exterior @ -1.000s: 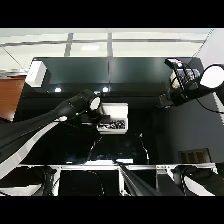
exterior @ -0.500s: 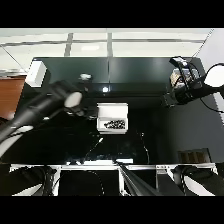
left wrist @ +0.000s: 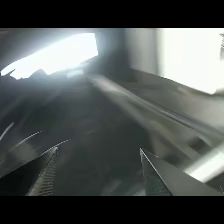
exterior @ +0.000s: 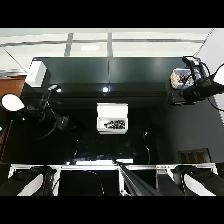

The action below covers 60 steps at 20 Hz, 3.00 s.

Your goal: Fold the box and place the chain.

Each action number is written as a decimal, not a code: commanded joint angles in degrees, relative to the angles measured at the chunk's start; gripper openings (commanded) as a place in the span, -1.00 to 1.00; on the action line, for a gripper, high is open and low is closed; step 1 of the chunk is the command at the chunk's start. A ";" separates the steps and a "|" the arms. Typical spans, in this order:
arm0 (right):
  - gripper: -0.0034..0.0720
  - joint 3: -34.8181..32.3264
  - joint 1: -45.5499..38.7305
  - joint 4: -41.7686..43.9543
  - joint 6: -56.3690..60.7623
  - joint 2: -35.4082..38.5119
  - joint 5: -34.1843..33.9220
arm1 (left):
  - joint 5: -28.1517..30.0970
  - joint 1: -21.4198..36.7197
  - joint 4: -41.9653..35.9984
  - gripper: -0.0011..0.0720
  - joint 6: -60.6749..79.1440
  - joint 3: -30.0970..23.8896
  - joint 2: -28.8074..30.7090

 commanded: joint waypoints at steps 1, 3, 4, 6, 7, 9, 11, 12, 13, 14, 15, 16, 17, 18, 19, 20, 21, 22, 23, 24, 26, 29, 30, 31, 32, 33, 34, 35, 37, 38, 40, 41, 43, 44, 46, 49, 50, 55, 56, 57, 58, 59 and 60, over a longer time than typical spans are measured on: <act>0.12 -0.02 -0.28 0.31 1.70 0.04 0.02 | 3.43 3.82 -20.94 0.91 45.55 -8.44 -1.40; 0.12 -0.02 -0.28 0.31 1.90 0.04 0.20 | 8.04 0.37 -20.50 0.99 60.08 -10.03 -2.58; 0.12 -0.02 -0.28 0.31 2.40 0.04 0.20 | 10.34 -1.88 -20.24 0.99 64.89 -10.23 -3.50; 0.12 -0.02 -0.28 0.33 2.58 0.04 0.20 | 15.56 -6.69 -20.22 0.99 72.06 -10.19 -5.70; 0.12 -0.02 -0.28 0.33 2.80 0.04 0.24 | 18.45 -8.83 -20.22 0.99 74.79 -10.16 -6.82; 0.12 -0.02 -0.26 0.37 3.41 0.04 0.13 | 23.87 -12.02 -20.28 0.98 75.56 -9.86 -9.64; 0.12 -0.02 -0.26 0.35 3.48 0.04 -0.55 | 24.00 -13.05 -23.12 0.98 75.73 -9.09 -12.81; 0.12 -0.02 -0.26 0.37 3.61 0.04 -0.74 | 24.06 -13.14 -25.64 0.98 76.30 -8.63 -14.45; 0.12 -0.02 -0.26 0.35 3.61 0.04 -0.87 | 24.00 -13.16 -27.39 0.98 76.98 -7.93 -15.91; 0.12 -0.02 -0.26 0.37 3.61 0.04 -0.92 | 23.98 -13.16 -27.76 0.98 76.89 -7.15 -16.81; 0.12 -0.02 -0.26 0.35 3.61 0.04 -0.92 | 24.02 -13.16 -27.82 0.98 77.00 -6.43 -17.40; 0.12 -0.02 -0.26 0.37 3.61 0.04 -0.90 | 23.98 -13.16 -27.82 0.98 77.02 -5.68 -18.03; 0.12 -0.02 -0.26 0.35 3.61 0.04 -0.90 | 23.15 -13.31 -27.56 0.98 76.98 -4.85 -18.84; 0.12 -0.02 -0.26 0.35 3.61 0.04 -0.94 | 22.47 -13.31 -27.39 0.98 77.00 -4.04 -19.52; 0.12 -0.02 -0.26 0.35 3.61 0.04 -1.01 | 22.21 -13.73 -27.58 0.98 77.00 -3.34 -20.06; 0.12 -0.02 -0.26 0.35 3.58 0.04 -1.01 | 22.16 -14.32 -27.58 0.97 77.02 -2.89 -20.41; 0.12 -0.02 -0.26 0.33 3.58 0.04 -1.07 | 22.05 -15.10 -27.50 0.97 77.02 -2.54 -20.79; 0.12 -0.02 -0.26 0.33 3.58 0.02 -1.18 | 22.05 -15.87 -26.80 0.97 77.00 -2.34 -20.92; 0.12 -0.02 -0.26 0.33 3.58 0.04 -1.36 | 22.05 -16.46 -26.29 0.97 76.98 -2.29 -20.92; 0.12 -0.02 -0.26 0.33 3.58 0.04 -1.53 | 22.05 -16.70 -26.23 0.97 76.98 -2.29 -20.92; 0.12 -0.02 -0.26 0.33 3.58 0.02 -1.66 | 22.08 -16.72 -26.25 0.97 76.98 -2.29 -20.94; 0.12 -0.02 -0.26 0.33 3.58 0.02 -1.75 | 22.08 -16.61 -25.31 0.97 76.00 -2.29 -20.94; 0.12 -0.02 -0.26 0.33 3.58 0.02 -1.75 | 22.05 -16.63 -24.28 0.97 74.90 -2.29 -20.94; 0.12 -0.02 -0.26 0.31 3.58 0.02 -1.79 | 21.73 -16.63 -24.13 0.97 74.51 -2.29 -20.94; 0.12 -0.02 -0.26 0.33 3.58 0.02 -1.90 | 21.03 -16.68 -25.03 0.97 74.53 -2.29 -20.92; 0.12 -0.02 -0.26 0.33 3.58 0.02 -2.03 | 20.44 -16.96 -26.45 0.97 74.55 -2.29 -20.92; 0.12 -0.02 -0.26 0.33 3.58 -0.02 -2.23 | 20.48 -17.49 -27.28 0.97 74.58 -2.29 -20.92; 0.12 -0.02 -0.26 0.35 3.58 -0.13 -2.29 | 20.68 -17.99 -28.11 0.97 74.58 -2.29 -20.92; 0.12 -0.02 -0.26 0.35 3.58 -0.20 -2.43 | 21.90 -18.80 -29.66 0.97 74.58 -2.29 -20.94; 0.12 -0.02 -0.26 0.35 3.58 -0.20 -2.43 | 22.45 -19.12 -30.01 0.97 74.60 -2.29 -20.96; 0.12 -0.15 -0.22 0.61 3.56 -0.22 -2.78 | 23.19 -19.61 -30.10 0.97 74.62 -2.27 -21.07; 0.12 -0.70 -0.24 1.95 3.54 -0.22 -3.74 | 23.12 -19.58 -30.10 0.96 74.64 -2.27 -21.07; 0.12 -2.91 -0.02 5.57 3.61 -0.61 -8.41 | 22.99 -19.58 -30.10 0.72 74.84 -2.27 -21.07; 0.12 -3.89 0.50 7.39 3.58 -1.31 -11.58 | 23.34 -19.58 -30.08 0.43 74.84 -2.27 -21.07; 0.58 -4.17 2.54 11.72 3.50 -4.50 -17.51 | 23.50 -19.58 -30.05 0.36 74.84 -2.27 -21.07; 1.00 -4.15 7.04 24.26 -4.87 -11.30 -27.56 | 23.47 -19.58 -30.05 0.36 74.84 -2.23 -21.03; 1.00 -4.15 8.74 29.24 -8.72 -13.73 -30.05 | 23.43 -19.58 -30.05 0.36 74.84 -2.23 -21.03; 1.00 -4.13 13.97 36.13 -40.46 -17.38 -26.49 | 23.39 -19.58 -30.03 0.36 74.84 -2.23 -21.03; 1.00 -3.93 13.99 35.98 -46.66 -17.38 -25.29 | 23.41 -19.58 -30.03 0.36 74.84 -2.23 -21.03; 1.00 -3.72 13.86 35.87 -49.64 -17.38 -24.59 | 23.41 -19.58 -30.03 0.36 74.84 -2.23 -21.03; 1.00 -3.41 13.94 35.91 -50.47 -17.38 -23.12 | 23.39 -19.58 -30.03 0.36 74.84 -2.23 -21.03; 0.90 -3.13 14.38 35.89 -52.68 -17.38 -20.37 | 23.37 -19.58 -30.03 0.36 74.84 -2.23 -21.03; 0.89 -3.13 14.69 35.91 -56.17 -17.27 -17.40 | 23.37 -19.58 -30.01 0.36 74.84 -2.23 -21.03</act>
